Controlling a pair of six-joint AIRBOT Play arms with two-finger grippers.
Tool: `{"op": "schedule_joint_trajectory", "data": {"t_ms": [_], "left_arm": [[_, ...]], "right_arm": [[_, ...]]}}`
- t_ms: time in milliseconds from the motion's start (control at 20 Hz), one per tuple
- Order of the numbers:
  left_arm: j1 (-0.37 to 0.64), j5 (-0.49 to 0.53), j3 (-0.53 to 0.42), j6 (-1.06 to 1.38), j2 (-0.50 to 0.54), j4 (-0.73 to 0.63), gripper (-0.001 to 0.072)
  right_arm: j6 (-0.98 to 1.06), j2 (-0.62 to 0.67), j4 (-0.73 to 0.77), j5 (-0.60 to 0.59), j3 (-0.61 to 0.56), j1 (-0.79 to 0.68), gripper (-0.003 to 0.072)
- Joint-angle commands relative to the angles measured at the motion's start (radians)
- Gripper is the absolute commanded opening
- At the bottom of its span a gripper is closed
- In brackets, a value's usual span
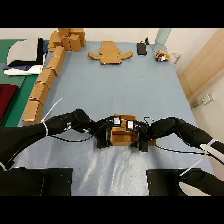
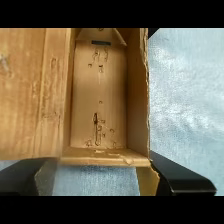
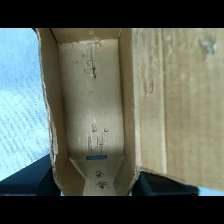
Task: Fold the box.
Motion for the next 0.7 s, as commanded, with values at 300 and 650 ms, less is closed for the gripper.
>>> {"op": "schedule_joint_trajectory", "data": {"t_ms": [300,650], "left_arm": [[-0.021,-0.032,0.018,-0.105,-0.001,0.116,0.0700],[-0.037,-0.007,0.018,-0.105,-0.005,0.093,0.0700]], "right_arm": [[0.000,0.000,0.000,0.000,0.001,0.000,0.0498],[0.000,0.000,0.000,0.000,0.001,0.000,0.0499]]}}
